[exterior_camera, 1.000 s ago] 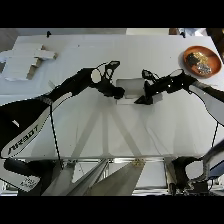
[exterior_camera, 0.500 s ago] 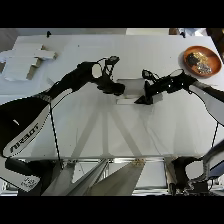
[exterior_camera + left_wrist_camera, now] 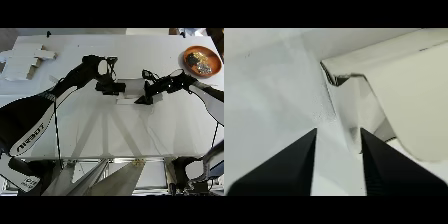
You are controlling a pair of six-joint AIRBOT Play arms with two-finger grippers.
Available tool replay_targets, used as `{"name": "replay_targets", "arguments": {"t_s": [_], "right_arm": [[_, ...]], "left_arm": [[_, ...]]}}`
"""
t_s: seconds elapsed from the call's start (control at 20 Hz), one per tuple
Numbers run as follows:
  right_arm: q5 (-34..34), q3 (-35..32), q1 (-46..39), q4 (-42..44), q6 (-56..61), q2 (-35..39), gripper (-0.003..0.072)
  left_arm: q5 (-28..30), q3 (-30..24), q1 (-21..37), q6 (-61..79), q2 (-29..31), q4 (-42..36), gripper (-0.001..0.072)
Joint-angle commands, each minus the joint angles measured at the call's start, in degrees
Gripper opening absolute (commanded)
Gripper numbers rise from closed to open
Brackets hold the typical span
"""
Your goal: Fold the box and place the chain.
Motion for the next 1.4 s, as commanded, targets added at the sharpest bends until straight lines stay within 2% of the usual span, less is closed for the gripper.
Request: {"name": "replay_targets", "arguments": {"t_s": [0.0, 0.05, 0.25, 0.45, 0.65, 0.8, 1.1, 1.25, 1.35], "right_arm": [[0.0, 0.0, 0.0, 0.0, 0.0, 0.0, 0.0596], [0.0, 0.0, 0.0, 0.0, 0.0, 0.0, 0.0596], [0.0, 0.0, 0.0, 0.0, 0.0, 0.0, 0.0596], [0.0, 0.0, 0.0, 0.0, 0.0, 0.0, 0.0596], [0.0, 0.0, 0.0, 0.0, 0.0, 0.0, 0.0596], [0.0, 0.0, 0.0, 0.0, 0.0, 0.0, 0.0596], [0.0, 0.0, 0.0, 0.0, 0.0, 0.0, 0.0596], [0.0, 0.0, 0.0, 0.0, 0.0, 0.0, 0.0596], [0.0, 0.0, 0.0, 0.0, 0.0, 0.0, 0.0596]], "left_arm": [[0.0, 3.0, -2.4, -4.8, -0.1, 5.4, 0.0512], [0.1, 4.3, -2.8, -6.1, -0.1, 5.8, 0.0543], [1.4, 6.2, -3.5, -13.1, -0.1, 6.6, 0.0544], [-3.3, 6.2, -4.2, -15.3, -1.2, 10.1, 0.0538], [-3.8, 6.2, -4.7, -16.4, -3.6, 10.1, 0.0532], [-3.7, 6.2, -5.0, -16.4, -5.0, 9.9, 0.0378], [-3.6, 6.2, -5.4, -17.6, -7.3, 9.5, 0.0376], [-3.6, 6.2, -5.6, -18.3, -7.8, 9.6, 0.0275], [-3.7, 6.2, -5.6, -18.3, -7.7, 9.9, 0.0274]]}}
